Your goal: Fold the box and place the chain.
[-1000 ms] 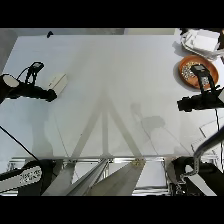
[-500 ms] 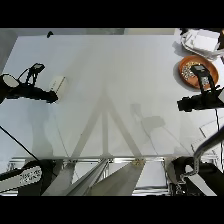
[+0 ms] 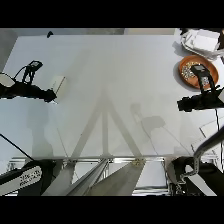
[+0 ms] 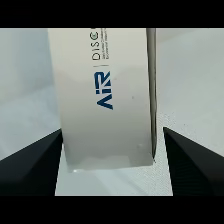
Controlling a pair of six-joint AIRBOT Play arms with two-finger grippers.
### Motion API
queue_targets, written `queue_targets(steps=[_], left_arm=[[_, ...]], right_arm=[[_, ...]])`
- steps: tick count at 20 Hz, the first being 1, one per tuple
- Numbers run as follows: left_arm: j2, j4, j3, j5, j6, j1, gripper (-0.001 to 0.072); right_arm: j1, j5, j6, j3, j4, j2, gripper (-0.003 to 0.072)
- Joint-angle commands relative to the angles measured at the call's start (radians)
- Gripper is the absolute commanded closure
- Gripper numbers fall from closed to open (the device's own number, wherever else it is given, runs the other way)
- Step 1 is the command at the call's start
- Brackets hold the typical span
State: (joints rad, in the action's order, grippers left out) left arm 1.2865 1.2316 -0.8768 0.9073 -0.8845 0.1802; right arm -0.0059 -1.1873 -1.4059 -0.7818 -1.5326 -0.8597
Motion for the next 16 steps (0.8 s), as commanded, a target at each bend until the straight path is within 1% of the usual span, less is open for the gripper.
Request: queue_targets(steps=[1, 4, 8, 13, 16], left_arm=[[-0.045, -0.004, 0.000, 0.012, 0.009, -0.001, 0.0019], [-0.053, -0.004, 0.000, 0.041, 0.009, -0.001, 0.0019], [-0.053, -0.004, 0.000, 0.046, 0.010, -0.001, 0.0019], [-0.053, -0.004, 0.000, 0.001, 0.010, -0.001, 0.0019], [-0.053, -0.004, 0.000, -0.008, 0.010, -0.001, 0.0019]], right_arm=[[0.000, 0.000, 0.000, -0.001, 0.000, 0.001, 0.0488], [0.000, 0.000, 0.000, -0.001, 0.000, 0.001, 0.0488], [0.000, 0.000, 0.000, -0.001, 0.000, 0.001, 0.0488], [0.000, 0.000, 0.000, -0.001, 0.000, 0.001, 0.0488], [0.000, 0.000, 0.000, -0.001, 0.000, 0.001, 0.0488]])
